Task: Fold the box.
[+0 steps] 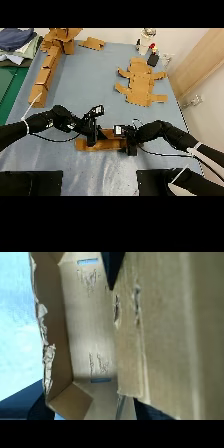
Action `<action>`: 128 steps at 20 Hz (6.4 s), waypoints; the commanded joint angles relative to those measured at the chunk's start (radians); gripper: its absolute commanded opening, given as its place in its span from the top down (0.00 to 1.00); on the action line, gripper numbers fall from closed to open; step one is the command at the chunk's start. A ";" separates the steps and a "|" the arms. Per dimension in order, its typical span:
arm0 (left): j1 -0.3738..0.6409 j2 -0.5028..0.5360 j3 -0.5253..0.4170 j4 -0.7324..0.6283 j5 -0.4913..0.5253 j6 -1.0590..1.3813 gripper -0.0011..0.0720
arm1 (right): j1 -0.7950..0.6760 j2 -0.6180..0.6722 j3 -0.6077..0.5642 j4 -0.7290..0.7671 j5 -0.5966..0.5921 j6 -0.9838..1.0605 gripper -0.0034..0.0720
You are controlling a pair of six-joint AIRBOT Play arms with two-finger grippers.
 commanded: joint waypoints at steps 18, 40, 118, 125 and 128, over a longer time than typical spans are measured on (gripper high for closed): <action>0.000 -0.001 0.000 0.000 0.001 0.000 0.97 | 0.024 0.001 -0.001 0.000 0.028 0.001 0.09; 0.001 0.000 0.000 0.000 -0.007 -0.014 0.97 | 0.024 0.001 -0.001 0.000 0.027 0.001 0.19; 0.150 0.317 0.000 0.570 -0.166 -0.923 0.51 | 0.084 -0.001 -0.001 -0.051 0.047 0.001 0.19; 0.150 0.317 0.000 0.570 -0.164 -0.923 0.51 | 0.084 -0.001 -0.001 -0.045 0.047 0.001 0.19; 0.150 0.317 0.000 0.570 -0.164 -0.923 0.51 | 0.084 -0.001 -0.001 -0.040 0.047 0.001 0.20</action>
